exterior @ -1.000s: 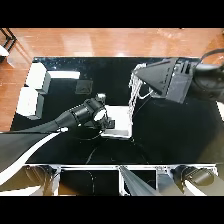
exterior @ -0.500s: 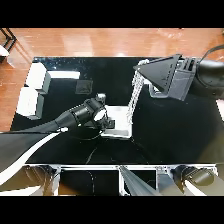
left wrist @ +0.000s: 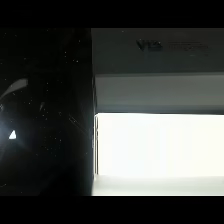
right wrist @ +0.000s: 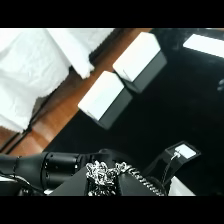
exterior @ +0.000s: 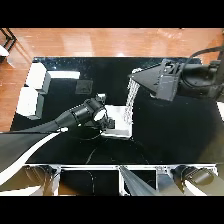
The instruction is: Fold the box and place the chain.
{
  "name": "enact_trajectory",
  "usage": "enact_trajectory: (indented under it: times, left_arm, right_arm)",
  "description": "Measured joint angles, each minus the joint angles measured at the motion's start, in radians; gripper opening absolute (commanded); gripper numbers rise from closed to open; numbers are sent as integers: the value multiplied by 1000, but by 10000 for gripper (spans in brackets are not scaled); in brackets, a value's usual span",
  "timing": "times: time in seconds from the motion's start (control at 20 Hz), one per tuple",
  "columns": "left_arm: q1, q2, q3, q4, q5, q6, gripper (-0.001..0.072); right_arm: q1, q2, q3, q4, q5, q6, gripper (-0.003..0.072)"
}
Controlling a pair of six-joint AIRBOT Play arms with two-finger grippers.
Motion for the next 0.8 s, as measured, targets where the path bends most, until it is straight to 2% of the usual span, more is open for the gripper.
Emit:
enact_trajectory:
  times: [0.2,0.5,0.8]
  left_arm:
    - [0,0,0,0,2,0,20]
    - [0,0,0,0,2,0,20]
    - [0,0,0,0,2,0,20]
  right_arm:
    - [24,-16,-48,-10,30,11,20]
    - [36,-23,-202,-90,43,56,21]
    - [50,-53,-397,-114,-25,68,21]
